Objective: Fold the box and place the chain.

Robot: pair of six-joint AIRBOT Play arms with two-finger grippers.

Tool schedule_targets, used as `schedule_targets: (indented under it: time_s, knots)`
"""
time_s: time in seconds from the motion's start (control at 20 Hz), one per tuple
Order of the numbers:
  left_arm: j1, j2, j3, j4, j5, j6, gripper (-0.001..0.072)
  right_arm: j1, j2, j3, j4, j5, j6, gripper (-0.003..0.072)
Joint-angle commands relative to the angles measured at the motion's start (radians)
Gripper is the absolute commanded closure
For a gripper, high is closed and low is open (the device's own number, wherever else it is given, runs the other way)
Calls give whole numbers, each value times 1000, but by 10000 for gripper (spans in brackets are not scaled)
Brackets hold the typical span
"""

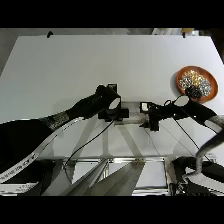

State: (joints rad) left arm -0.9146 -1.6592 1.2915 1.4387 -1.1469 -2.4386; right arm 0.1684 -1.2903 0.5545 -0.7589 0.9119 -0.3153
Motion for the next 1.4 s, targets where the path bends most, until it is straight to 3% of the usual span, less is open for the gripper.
schedule_targets:
  time_s: [0.0, 0.2, 0.3, 0.45, 0.55, 0.6, 0.85, 0.9, 0.95, 1.0, 1.35]
  knots:
    - [-3, -23, 3, -9, 13, -34, 442, 0, 0, 0, 0, 0, 0, 307]
    - [-5, -34, 3, -13, 13, -34, 444, 0, 0, 0, 0, 0, 0, 307]
    - [-5, -34, 3, -13, 14, -34, 556, 0, 0, 0, 0, 0, 0, 307]
    - [-8, -36, 3, -11, 13, -34, 583, 0, 0, 0, 0, 0, 0, 307]
    - [-10, -42, 5, -12, -2, -34, 697, 0, 0, 0, 0, 0, 0, 307]
    - [-10, -45, 8, -12, -11, -34, 703, 0, 0, 0, 0, 0, 0, 307]
    - [-10, -66, 69, 17, -88, -30, 693, 0, 0, 0, 0, 0, 0, 307]
    - [-10, -66, 72, 16, -86, -31, 627, 0, 0, 0, 0, 0, 0, 307]
    - [-10, -66, 73, 16, -88, -30, 492, 0, 0, 0, 0, 0, 0, 307]
    - [-10, -66, 73, 17, -88, -30, 438, 0, 0, 0, 0, 0, 0, 307]
    - [-8, -74, 74, 9, -90, -26, 469, 0, 0, 0, 0, 0, 0, 307]
